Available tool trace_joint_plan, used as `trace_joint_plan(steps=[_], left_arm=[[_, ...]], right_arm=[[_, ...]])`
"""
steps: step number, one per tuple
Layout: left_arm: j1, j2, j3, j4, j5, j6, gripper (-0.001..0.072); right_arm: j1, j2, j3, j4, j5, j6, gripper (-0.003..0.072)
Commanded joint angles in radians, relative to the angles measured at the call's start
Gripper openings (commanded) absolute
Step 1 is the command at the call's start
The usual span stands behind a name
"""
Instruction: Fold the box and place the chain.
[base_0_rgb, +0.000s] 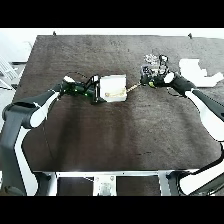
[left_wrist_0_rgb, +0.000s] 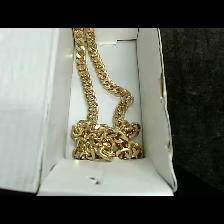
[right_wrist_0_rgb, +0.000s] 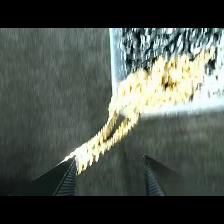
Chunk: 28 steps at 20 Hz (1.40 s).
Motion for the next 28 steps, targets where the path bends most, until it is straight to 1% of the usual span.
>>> trace_joint_plan(steps=[1,4,5,6,7,8,10,11,13,15,20,25,28], left_arm=[[0.0,0.0,0.0,0.0,0.0,0.0,0.0471],[0.0,0.0,0.0,0.0,0.0,0.0,0.0471],[0.0,0.0,0.0,0.0,0.0,0.0,0.0471],[0.0,0.0,0.0,0.0,0.0,0.0,0.0471],[0.0,0.0,0.0,0.0,0.0,0.0,0.047],[0.0,0.0,0.0,0.0,0.0,0.0,0.0471],[0.0,0.0,0.0,0.0,0.0,0.0,0.0471],[0.0,0.0,0.0,0.0,0.0,0.0,0.0471],[0.0,0.0,0.0,0.0,0.0,0.0,0.0471],[0.0,0.0,0.0,0.0,0.0,0.0,0.0471],[0.0,0.0,0.0,0.0,0.0,0.0,0.0471],[0.0,0.0,0.0,0.0,0.0,0.0,0.047],[0.0,0.0,0.0,0.0,0.0,0.0,0.0471]], right_arm=[[-0.005,-0.056,0.057,0.107,-0.006,-0.084,0.0495],[-0.005,-0.084,0.077,0.174,-0.005,-0.134,0.0491],[-0.005,-0.097,0.082,0.177,-0.005,-0.136,0.0435],[-0.005,-0.11,0.086,0.176,-0.006,-0.136,0.0397],[-0.006,-0.123,0.09,0.173,-0.011,-0.139,0.0381],[-0.007,-0.124,0.09,0.175,-0.013,-0.155,0.0343],[-0.007,-0.121,0.09,0.175,-0.014,-0.188,0.0066],[-0.007,-0.118,0.09,0.175,-0.014,-0.188,0.001],[-0.006,-0.096,0.092,0.175,-0.014,-0.188,0.001],[-0.002,-0.042,0.092,0.174,-0.011,-0.188,0.0008],[0.039,0.198,0.091,0.144,-0.01,-0.188,0.0008],[0.142,0.452,0.091,0.004,-0.013,-0.184,0.0007],[0.232,0.567,0.091,-0.081,-0.045,-0.184,0.0006]])
